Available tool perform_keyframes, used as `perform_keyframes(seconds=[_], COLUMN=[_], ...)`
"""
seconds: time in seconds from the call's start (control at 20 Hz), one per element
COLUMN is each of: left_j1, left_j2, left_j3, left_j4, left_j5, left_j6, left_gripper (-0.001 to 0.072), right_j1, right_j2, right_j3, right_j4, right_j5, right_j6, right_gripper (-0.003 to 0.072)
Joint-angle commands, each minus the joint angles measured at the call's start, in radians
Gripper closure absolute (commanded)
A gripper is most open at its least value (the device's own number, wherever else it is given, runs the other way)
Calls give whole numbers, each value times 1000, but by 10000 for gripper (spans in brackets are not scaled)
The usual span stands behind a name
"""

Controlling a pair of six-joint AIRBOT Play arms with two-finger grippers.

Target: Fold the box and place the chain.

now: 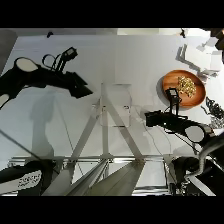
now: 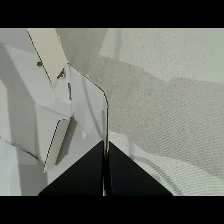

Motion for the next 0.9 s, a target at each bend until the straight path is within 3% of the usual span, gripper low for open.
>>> perform_keyframes(seconds=[0.0, 0.25, 0.85], left_j1=[1, -2, -119], left_j2=[-163, -305, -351], left_j3=[121, 204, 204], left_j4=[-183, -187, -80], left_j5=[-101, -138, -136], left_j6=[85, 79, 194], left_gripper=[9, 9, 12], right_j1=[1, 1, 1], right_j2=[1, 1, 1], right_j3=[0, 0, 0], right_j4=[0, 0, 0], right_j5=[0, 0, 0], right_j6=[0, 0, 0], right_gripper=[676, 676, 676])
